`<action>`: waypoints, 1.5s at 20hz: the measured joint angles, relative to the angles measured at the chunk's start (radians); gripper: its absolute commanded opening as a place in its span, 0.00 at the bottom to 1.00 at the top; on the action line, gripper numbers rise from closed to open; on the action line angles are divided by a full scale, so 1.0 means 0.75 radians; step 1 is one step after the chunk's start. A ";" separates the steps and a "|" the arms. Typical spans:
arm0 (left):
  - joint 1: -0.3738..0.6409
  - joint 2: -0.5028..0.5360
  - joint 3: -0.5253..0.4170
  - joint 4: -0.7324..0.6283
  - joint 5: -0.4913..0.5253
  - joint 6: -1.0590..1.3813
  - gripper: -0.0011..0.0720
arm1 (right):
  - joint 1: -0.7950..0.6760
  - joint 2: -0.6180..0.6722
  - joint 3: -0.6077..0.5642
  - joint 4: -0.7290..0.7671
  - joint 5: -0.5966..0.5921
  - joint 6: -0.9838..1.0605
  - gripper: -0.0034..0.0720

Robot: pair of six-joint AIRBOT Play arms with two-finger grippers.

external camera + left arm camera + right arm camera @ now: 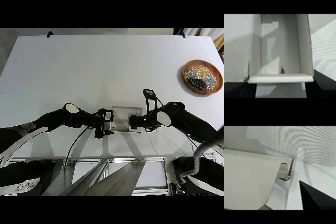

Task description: Fold the box and place the chain.

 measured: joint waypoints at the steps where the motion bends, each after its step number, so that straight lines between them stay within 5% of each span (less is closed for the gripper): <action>1: -0.001 0.000 0.000 0.000 0.000 0.000 0.39 | 0.009 -0.014 0.006 -0.018 0.011 0.013 0.87; 6: 0.000 0.000 0.001 0.001 0.000 0.000 0.39 | 0.072 -0.137 0.078 -0.082 0.062 0.038 0.86; 8: -0.001 0.000 0.001 0.001 0.001 0.000 0.39 | 0.085 -0.166 0.098 -0.095 0.069 0.043 0.79; 12: -0.001 0.000 0.001 -0.001 -0.001 0.000 0.39 | 0.095 -0.189 0.114 -0.122 0.100 0.044 0.41; 17: -0.001 0.000 0.001 0.003 0.000 0.000 0.39 | 0.098 -0.196 0.119 -0.159 0.150 0.045 0.09; 21: -0.001 0.000 0.001 0.001 0.001 -0.005 0.39 | 0.106 -0.202 0.119 -0.174 0.166 0.049 0.08; 23: -0.001 0.000 0.000 0.001 -0.001 0.006 0.39 | 0.111 -0.204 0.119 -0.187 0.176 0.037 0.29; 30: -0.001 0.000 0.001 -0.004 0.004 -0.007 0.39 | 0.111 -0.205 0.119 -0.186 0.177 0.049 0.08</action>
